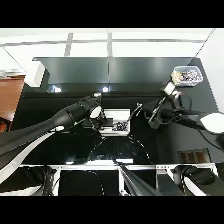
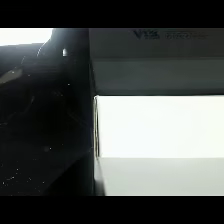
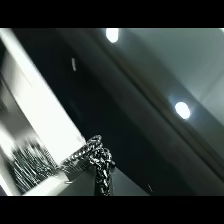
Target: Fold the box and place the chain.
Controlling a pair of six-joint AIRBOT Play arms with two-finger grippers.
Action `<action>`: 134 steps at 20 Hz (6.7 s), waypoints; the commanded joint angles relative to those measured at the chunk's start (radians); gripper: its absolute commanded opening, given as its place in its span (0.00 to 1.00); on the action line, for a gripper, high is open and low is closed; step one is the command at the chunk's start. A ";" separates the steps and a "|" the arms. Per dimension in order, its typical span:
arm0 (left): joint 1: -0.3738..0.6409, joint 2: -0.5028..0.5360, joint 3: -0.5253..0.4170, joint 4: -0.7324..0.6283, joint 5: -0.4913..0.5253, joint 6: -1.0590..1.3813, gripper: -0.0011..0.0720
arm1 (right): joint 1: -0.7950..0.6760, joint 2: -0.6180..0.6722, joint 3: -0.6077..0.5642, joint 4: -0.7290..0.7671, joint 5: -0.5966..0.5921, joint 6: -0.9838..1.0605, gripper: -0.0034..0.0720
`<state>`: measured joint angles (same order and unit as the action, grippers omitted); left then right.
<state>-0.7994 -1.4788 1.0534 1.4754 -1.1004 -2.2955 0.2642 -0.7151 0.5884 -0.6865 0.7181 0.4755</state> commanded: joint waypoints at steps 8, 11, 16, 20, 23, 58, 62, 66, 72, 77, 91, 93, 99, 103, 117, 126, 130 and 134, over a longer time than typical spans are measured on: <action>0.000 0.000 0.000 0.001 -0.008 0.000 0.05 | 0.136 -0.017 0.085 0.444 -0.006 0.190 0.05; 0.000 0.000 0.000 0.000 -0.008 0.000 0.05 | 0.160 -0.048 0.085 0.443 -0.005 0.190 0.06; 0.000 0.000 0.000 0.001 -0.008 0.000 0.05 | 0.160 -0.049 0.085 0.444 0.003 0.190 0.06; 0.000 0.000 0.000 0.001 -0.008 0.000 0.05 | 0.160 -0.049 0.085 0.443 -0.009 0.188 0.06; 0.000 0.000 0.000 0.001 -0.008 0.000 0.05 | 0.160 -0.058 0.084 0.387 0.033 0.208 0.06; -0.018 0.099 0.108 0.088 -0.092 -0.024 0.84 | -0.214 -0.121 0.057 0.075 0.371 0.304 0.46; -0.006 0.264 0.067 0.267 -0.223 0.044 0.84 | -0.214 -0.121 0.057 0.074 0.370 0.304 0.46; 0.174 0.446 -0.129 0.327 -0.267 0.045 0.83 | -0.214 -0.121 0.057 0.074 0.371 0.304 0.46; 0.517 0.586 -0.489 -0.410 0.111 0.756 0.83 | -0.214 -0.121 0.057 0.074 0.370 0.304 0.46; 0.483 0.548 -0.550 -0.655 0.125 1.671 0.99 | -0.214 -0.121 0.057 0.061 0.370 0.304 0.46; 0.414 0.208 -0.397 -0.864 0.211 2.492 0.99 | -0.214 -0.121 0.057 0.061 0.351 0.329 0.46; 0.415 0.187 -0.396 -0.863 0.226 2.498 0.99 | -0.213 -0.121 0.057 0.062 0.351 0.329 0.46; 0.415 0.158 -0.394 -0.864 0.277 2.497 0.99 | -0.213 -0.121 0.057 0.061 0.351 0.329 0.46; 0.413 0.142 -0.394 -0.898 0.278 2.498 0.99 | -0.213 -0.121 0.057 0.061 0.342 0.329 0.46; 0.413 0.130 -0.393 -0.929 0.272 2.580 0.99 | -0.213 -0.121 0.057 0.062 0.315 0.329 0.46; 0.386 0.130 -0.393 -0.941 0.289 2.590 0.99 | -0.213 -0.121 0.057 0.065 0.289 0.329 0.46; 0.380 0.130 -0.393 -0.941 0.289 2.592 0.95 | -0.213 -0.121 0.056 0.069 0.276 0.329 0.46; 0.365 0.130 -0.393 -0.941 0.289 2.592 0.56 | -0.153 -0.129 0.056 0.077 0.092 0.379 0.46</action>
<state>-0.4255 -1.3479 0.6601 0.5327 -0.8104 0.2966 0.0750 -0.8387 0.6456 -0.6170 0.9417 0.8093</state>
